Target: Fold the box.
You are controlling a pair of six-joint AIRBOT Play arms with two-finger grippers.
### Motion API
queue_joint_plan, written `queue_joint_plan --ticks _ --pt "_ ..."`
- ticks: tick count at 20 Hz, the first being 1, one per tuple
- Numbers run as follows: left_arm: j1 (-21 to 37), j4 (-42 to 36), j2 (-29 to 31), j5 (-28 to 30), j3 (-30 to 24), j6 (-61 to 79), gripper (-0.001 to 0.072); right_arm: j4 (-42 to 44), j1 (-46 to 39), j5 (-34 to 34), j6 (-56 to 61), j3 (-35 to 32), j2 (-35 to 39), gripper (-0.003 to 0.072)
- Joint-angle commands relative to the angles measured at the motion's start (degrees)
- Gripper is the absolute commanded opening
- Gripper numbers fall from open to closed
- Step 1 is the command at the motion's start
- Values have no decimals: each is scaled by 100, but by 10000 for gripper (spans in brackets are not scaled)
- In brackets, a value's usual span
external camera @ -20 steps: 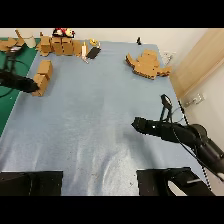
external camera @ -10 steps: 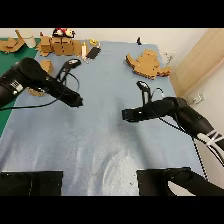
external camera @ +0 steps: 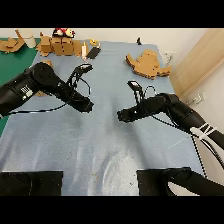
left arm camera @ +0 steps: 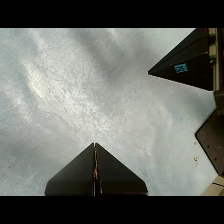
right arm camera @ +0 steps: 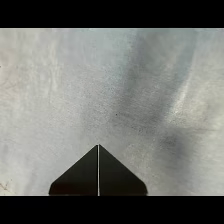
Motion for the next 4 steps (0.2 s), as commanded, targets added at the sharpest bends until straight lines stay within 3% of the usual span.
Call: queue_joint_plan --ticks 1,4 --pt "-28 -2 4 9 -2 -42 13 -9 11 -44 -35 15 -15 4" --pt "-28 -2 4 9 -2 -42 13 -9 11 -44 -35 15 -15 4"
